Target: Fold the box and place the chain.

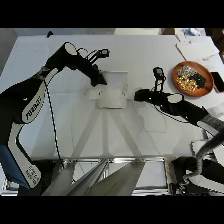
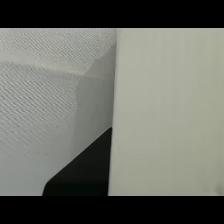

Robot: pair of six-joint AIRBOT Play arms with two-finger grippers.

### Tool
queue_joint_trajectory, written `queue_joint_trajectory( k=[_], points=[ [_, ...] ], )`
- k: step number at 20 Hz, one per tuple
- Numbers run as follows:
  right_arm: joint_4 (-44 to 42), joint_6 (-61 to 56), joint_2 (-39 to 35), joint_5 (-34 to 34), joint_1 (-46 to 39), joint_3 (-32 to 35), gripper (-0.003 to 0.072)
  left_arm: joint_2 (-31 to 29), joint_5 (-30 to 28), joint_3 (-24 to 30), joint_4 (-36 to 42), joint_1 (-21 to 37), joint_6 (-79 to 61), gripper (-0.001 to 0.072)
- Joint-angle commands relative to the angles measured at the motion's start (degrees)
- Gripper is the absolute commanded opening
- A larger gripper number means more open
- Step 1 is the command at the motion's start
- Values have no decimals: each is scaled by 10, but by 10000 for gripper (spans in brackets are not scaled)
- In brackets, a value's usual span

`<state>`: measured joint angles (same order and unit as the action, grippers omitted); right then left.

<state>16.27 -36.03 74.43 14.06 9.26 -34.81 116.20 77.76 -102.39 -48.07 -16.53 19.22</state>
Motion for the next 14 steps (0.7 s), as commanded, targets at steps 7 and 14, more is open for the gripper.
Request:
queue_joint_trajectory(
  k=[7, 14],
  points=[
    [0, 4, -35, -15, 0, 0, 227, -6, 2, 0, 0, 0, 40, 2],
    [42, 5, -93, -55, -27, 0, 317, -75, 4, 0, 0, 2, 89, -1]
  ],
)
